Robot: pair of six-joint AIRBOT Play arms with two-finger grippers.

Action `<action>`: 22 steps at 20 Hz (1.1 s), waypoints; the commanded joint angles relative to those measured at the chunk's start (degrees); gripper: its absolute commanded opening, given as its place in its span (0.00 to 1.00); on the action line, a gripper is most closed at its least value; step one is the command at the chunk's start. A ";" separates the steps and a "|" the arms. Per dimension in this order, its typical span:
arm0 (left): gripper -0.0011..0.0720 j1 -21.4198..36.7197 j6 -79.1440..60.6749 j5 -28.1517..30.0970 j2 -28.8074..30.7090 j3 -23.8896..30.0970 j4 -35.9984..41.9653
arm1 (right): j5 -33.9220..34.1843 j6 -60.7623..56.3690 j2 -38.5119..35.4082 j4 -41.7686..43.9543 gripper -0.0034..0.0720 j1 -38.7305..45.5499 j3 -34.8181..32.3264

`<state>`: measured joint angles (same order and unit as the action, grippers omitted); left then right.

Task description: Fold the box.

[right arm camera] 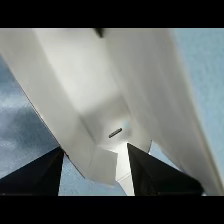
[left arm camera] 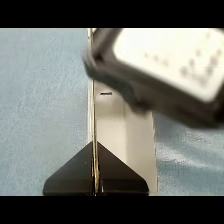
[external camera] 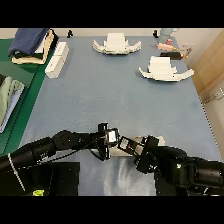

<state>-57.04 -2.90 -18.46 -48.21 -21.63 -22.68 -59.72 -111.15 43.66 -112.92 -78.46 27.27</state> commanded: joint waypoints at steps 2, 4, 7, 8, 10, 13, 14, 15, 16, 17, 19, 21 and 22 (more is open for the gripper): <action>0.04 -0.04 -0.09 -0.11 -0.02 0.02 -0.07 | -4.52 -8.41 -3.39 -3.28 0.82 0.04 0.15; 0.04 -0.04 -0.09 -0.13 -0.02 0.02 -0.07 | -4.68 -8.39 -3.28 -3.87 0.82 0.04 0.13; 0.04 -0.04 -0.09 -0.11 -0.02 0.02 -0.07 | -4.72 -8.35 -3.32 -3.85 0.94 0.04 0.09; 0.04 -0.04 -0.11 -0.13 -0.02 0.02 -0.07 | -4.39 -8.35 -3.32 -3.87 0.97 0.04 -0.02; 0.04 -0.04 -0.09 -0.13 -0.02 0.02 -0.07 | -4.28 -8.35 -3.23 -3.85 0.98 0.04 -0.20; 0.04 -0.04 -0.09 -0.13 -0.02 0.02 -0.07 | -4.24 -7.41 -3.34 -3.87 0.98 0.04 -0.22; 0.04 -0.04 -0.11 -0.13 -0.02 0.02 -0.07 | -3.50 -5.01 -3.67 -3.82 0.98 0.04 -0.44; 0.04 -0.04 -0.11 -0.13 -0.02 0.02 -0.07 | -1.40 -1.84 -4.83 -3.61 0.98 0.07 -1.51; 0.04 -0.04 -0.11 -0.11 -0.02 0.02 -0.07 | 1.29 0.68 -6.97 -3.26 0.98 0.68 -3.37; 0.04 -0.04 -0.09 -0.11 -0.02 0.02 -0.07 | 3.93 3.02 -9.66 -2.23 0.98 1.73 -5.57; 0.04 -0.04 -0.09 -0.11 -0.02 0.02 -0.07 | 8.31 9.81 -16.28 0.76 0.99 4.92 -10.23; 0.04 -0.04 -0.09 -0.13 -0.02 0.02 -0.07 | 10.21 17.42 -22.43 4.37 0.99 8.98 -13.03; 0.04 -0.04 -0.09 -0.11 -0.02 0.02 -0.07 | 10.29 21.40 -24.52 6.71 0.99 11.26 -13.68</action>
